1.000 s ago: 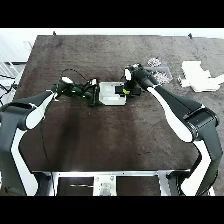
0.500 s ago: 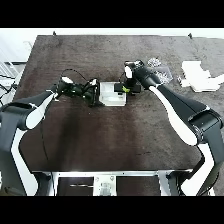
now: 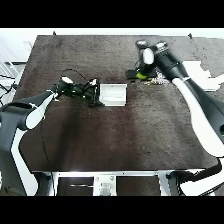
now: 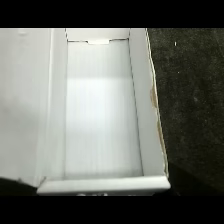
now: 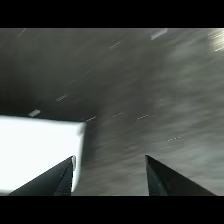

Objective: Fold the box and place the chain.

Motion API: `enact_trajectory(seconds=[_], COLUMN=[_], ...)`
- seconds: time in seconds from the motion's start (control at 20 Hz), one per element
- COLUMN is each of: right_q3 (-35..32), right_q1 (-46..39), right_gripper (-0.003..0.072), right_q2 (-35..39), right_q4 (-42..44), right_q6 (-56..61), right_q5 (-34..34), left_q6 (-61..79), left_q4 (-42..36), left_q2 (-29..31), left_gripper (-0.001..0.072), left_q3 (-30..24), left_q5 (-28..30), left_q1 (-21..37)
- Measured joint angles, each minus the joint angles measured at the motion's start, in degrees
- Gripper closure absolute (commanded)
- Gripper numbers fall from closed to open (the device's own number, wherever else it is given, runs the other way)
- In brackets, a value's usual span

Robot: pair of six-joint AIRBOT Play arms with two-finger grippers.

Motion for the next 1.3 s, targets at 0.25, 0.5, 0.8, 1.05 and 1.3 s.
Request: enact_trajectory(seconds=[0.25, 0.5, 0.8, 1.05, 1.3], right_q3=[0.00, 0.00, 0.28, 0.61, 0.74], right_q1=[-12.79, -21.53, -24.17, -24.46, -23.91], right_gripper=[0.0187, 0.0245, 0.0246, 0.0278, 0.0668], right_q2=[-0.92, -7.78, -13.46, -15.80, -17.25], right_q4=[2.34, 15.76, 24.74, 27.93, 28.85], right_q6=[-5.51, -17.62, -28.52, -31.74, -32.89], right_q5=[-9.44, -18.25, -23.15, -23.54, -21.84], left_q6=[0.00, -0.02, -0.02, -0.02, -0.02], left_q4=[-0.02, -0.02, -0.04, -0.04, -0.04], left_q2=[0.00, 0.00, 0.00, 0.00, 0.00], left_gripper=[0.0219, 0.0219, 0.0219, 0.0219, 0.0219], left_q3=[0.00, 0.00, 0.00, 0.00, 0.00], left_q5=[0.02, 0.04, 0.07, 0.09, 0.09], left_q1=[0.00, 0.00, 0.00, 0.00, -0.02])
